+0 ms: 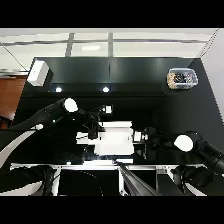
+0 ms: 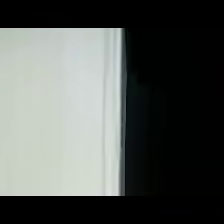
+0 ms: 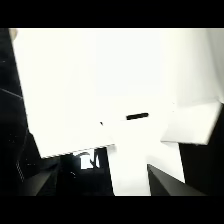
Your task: Fold the box and place the chain.
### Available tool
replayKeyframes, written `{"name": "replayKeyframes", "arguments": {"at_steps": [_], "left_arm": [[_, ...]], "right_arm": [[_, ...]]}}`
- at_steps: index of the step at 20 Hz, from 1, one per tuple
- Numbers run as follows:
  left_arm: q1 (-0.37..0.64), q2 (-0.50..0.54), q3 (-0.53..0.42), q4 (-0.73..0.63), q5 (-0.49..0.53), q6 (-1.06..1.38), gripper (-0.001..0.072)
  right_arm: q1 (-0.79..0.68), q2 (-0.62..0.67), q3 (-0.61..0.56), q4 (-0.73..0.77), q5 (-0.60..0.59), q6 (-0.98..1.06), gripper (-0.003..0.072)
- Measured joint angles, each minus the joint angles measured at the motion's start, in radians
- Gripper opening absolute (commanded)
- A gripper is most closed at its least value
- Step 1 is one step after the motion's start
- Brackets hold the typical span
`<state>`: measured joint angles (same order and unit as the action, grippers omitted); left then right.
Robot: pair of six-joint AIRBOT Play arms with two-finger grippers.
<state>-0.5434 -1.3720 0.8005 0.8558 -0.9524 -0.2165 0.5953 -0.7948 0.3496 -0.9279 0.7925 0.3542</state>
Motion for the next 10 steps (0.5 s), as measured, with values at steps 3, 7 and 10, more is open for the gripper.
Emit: {"name": "replayKeyframes", "arguments": {"at_steps": [3, 7, 10], "left_arm": [[0.000, 0.000, -0.007, -0.002, 0.025, 0.003, 0.0026], [-0.001, 0.001, -0.024, -0.009, 0.052, 0.012, 0.0026], [0.001, 0.006, -0.031, -0.009, 0.057, 0.020, 0.0027]], "right_arm": [[0.041, -0.003, -0.005, -0.048, -0.008, -0.014, 0.0629], [0.060, -0.005, -0.006, -0.082, -0.015, -0.018, 0.0629], [0.065, -0.005, -0.006, -0.089, -0.017, -0.021, 0.0629]]}}
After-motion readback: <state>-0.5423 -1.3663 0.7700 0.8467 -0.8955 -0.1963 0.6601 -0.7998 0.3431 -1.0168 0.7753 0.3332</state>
